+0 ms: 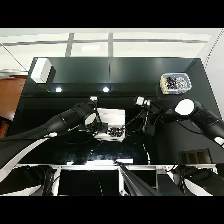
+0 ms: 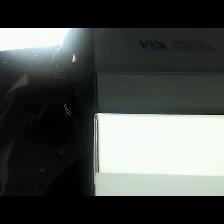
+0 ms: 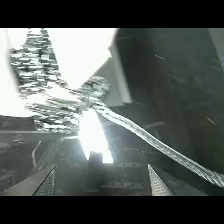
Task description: Fold the box and place the chain.
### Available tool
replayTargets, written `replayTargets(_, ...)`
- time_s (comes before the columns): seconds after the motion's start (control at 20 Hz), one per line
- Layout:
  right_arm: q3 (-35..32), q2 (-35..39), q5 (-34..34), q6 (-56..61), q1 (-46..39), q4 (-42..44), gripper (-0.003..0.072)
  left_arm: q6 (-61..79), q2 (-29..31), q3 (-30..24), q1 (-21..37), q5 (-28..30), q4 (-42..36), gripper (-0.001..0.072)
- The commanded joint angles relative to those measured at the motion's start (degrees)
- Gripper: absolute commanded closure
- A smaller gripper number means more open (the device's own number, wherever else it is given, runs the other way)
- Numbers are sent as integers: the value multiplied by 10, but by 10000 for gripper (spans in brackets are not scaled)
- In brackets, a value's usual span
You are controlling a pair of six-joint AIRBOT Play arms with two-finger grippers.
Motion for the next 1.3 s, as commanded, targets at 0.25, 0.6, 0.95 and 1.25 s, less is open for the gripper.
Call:
replayTargets(0.25,-41,-28,-33,-29,77,0,-22,0,0,0,0,-2,-2,678)
replayTargets(0.6,-74,-28,-158,-63,125,4,-23,0,0,0,0,-1,-2,678)
replayTargets(0.95,-74,-42,-215,-78,131,16,-23,0,0,0,0,-1,-2,678)
replayTargets(1.25,-74,-60,-215,-104,132,41,-22,0,0,0,0,-1,-2,678)
